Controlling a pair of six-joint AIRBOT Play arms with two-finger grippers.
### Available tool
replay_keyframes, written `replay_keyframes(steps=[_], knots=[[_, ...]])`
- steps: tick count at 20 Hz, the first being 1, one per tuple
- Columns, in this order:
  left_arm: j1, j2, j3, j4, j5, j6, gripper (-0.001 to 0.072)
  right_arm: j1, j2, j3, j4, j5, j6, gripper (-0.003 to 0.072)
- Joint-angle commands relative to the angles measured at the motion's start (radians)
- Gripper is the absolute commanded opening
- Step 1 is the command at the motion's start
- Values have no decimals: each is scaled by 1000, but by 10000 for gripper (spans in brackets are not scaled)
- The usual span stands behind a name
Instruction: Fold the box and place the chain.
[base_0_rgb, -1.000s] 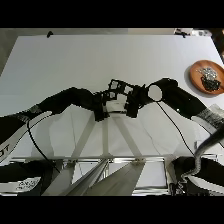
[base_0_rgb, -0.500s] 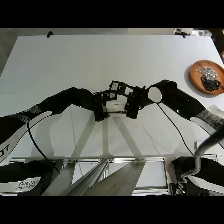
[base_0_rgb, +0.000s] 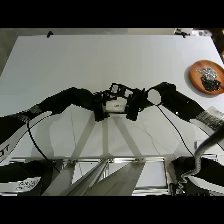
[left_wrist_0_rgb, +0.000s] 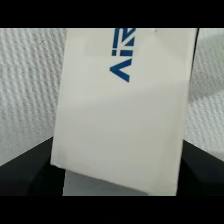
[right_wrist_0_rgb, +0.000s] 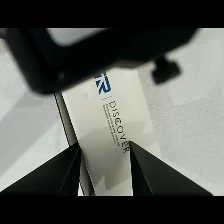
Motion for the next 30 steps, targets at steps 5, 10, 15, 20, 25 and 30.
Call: replay_keyframes(steps=[5,10,15,20,25,30], knots=[[0,0,1,0,1,0,155,16,0,-1,-6,26,18,301],[0,0,1,0,1,0,155,15,60,-1,-54,17,19,364],[0,0,1,0,1,0,155,16,102,-1,-54,12,20,403],[0,0,1,0,0,0,155,16,149,-35,23,-90,122,14],[0,0,1,0,1,0,155,93,149,-233,40,-396,120,14],[0,0,1,0,1,0,155,146,148,-277,32,-552,76,13]])
